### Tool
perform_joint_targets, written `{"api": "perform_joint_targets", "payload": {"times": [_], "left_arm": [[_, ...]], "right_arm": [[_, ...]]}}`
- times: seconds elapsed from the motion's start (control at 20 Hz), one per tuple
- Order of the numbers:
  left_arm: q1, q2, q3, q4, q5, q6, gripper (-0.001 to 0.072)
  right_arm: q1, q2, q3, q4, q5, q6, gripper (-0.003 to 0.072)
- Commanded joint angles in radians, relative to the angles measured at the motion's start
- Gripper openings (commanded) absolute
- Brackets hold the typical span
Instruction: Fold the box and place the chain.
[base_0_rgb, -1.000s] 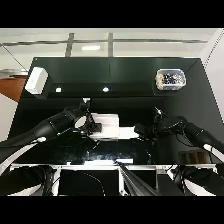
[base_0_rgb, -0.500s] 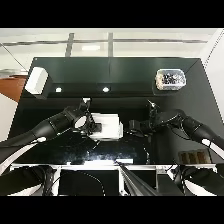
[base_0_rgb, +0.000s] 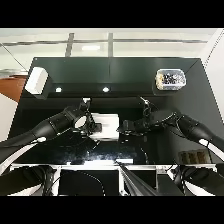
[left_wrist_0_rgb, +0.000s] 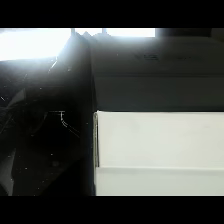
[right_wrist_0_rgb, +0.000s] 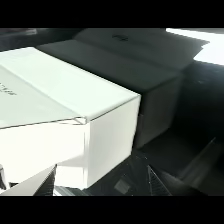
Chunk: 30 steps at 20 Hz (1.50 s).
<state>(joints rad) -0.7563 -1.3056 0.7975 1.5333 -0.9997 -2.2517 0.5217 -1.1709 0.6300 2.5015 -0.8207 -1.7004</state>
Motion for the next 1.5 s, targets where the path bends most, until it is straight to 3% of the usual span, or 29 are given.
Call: {"api": "perform_joint_targets", "payload": {"times": [0.0,0.15,0.25,0.35,0.45,0.5,0.8,1.45], "left_arm": [[0.001,-0.001,0.0,0.0,0.001,0.0,0.0032],[0.001,-0.001,0.0,0.0,0.002,0.0,0.0032],[0.001,-0.001,0.0,0.002,0.001,0.0,0.0032],[0.001,-0.001,0.0,0.003,0.001,0.0,0.0032],[0.001,-0.001,0.0,0.003,0.001,0.0,0.0032],[0.001,-0.001,0.0,0.003,0.001,0.0,0.0032],[0.001,-0.001,0.0,0.003,0.001,0.002,0.0032],[0.001,-0.005,0.0,0.002,0.0,0.002,0.0032]], "right_arm": [[0.072,0.0,0.004,-0.016,0.128,0.077,0.0639],[0.131,-0.011,0.011,-0.081,0.171,0.169,0.058],[0.176,-0.029,0.04,-0.19,0.173,0.264,0.0532],[0.219,-0.052,0.086,-0.317,0.168,0.383,0.0532],[0.257,-0.082,0.146,-0.472,0.127,0.532,0.053],[0.276,-0.101,0.18,-0.549,0.096,0.605,0.047],[0.341,-0.176,0.323,-0.811,-0.092,0.824,0.042],[0.419,-0.285,0.454,-0.907,-0.205,0.975,0.0332]]}}
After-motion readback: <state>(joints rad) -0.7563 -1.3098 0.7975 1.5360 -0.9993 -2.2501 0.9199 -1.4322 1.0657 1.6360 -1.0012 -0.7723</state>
